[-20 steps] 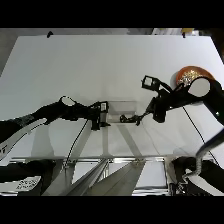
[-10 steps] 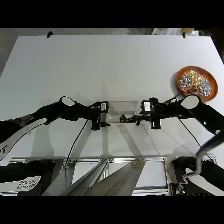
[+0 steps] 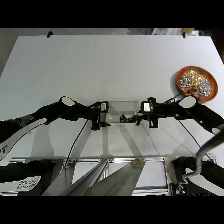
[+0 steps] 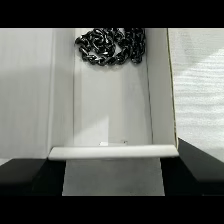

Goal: Fold the box and place the chain.

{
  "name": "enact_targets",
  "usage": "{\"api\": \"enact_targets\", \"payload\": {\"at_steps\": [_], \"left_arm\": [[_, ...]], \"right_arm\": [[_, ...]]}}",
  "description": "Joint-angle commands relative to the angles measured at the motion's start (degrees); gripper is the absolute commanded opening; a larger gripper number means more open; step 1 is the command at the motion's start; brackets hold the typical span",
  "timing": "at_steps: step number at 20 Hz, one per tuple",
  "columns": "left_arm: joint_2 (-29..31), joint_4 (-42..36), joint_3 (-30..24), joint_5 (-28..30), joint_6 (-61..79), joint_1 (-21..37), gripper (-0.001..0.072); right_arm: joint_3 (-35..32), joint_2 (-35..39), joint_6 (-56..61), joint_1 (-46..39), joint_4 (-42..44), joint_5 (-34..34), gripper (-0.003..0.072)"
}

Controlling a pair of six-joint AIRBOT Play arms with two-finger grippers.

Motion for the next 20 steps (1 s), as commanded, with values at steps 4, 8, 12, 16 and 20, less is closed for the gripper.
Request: {"api": "enact_targets", "payload": {"at_steps": [4,8,12,16,20], "left_arm": [[0.04,0.0,0.0,0.0,0.02,0.0,0.001],[0.04,0.0,0.0,0.0,0.02,0.0,0.001],[0.04,0.0,0.0,0.0,0.02,0.0,0.001],[0.04,0.0,0.0,0.0,0.02,0.0,0.001],[0.04,0.0,0.0,0.0,0.02,0.0,0.001]], "right_arm": [[-0.07,-0.26,-0.04,-0.02,0.76,2.54,0.0076],[-0.04,0.28,4.2,-0.04,-0.96,0.87,0.0022],[-0.04,5.64,13.18,-0.02,-5.57,-4.17,0.0022],[0.0,12.81,15.39,-0.02,-5.81,-3.96,0.0021],[0.98,20.09,18.88,-0.02,-5.92,-2.05,0.0021]]}}
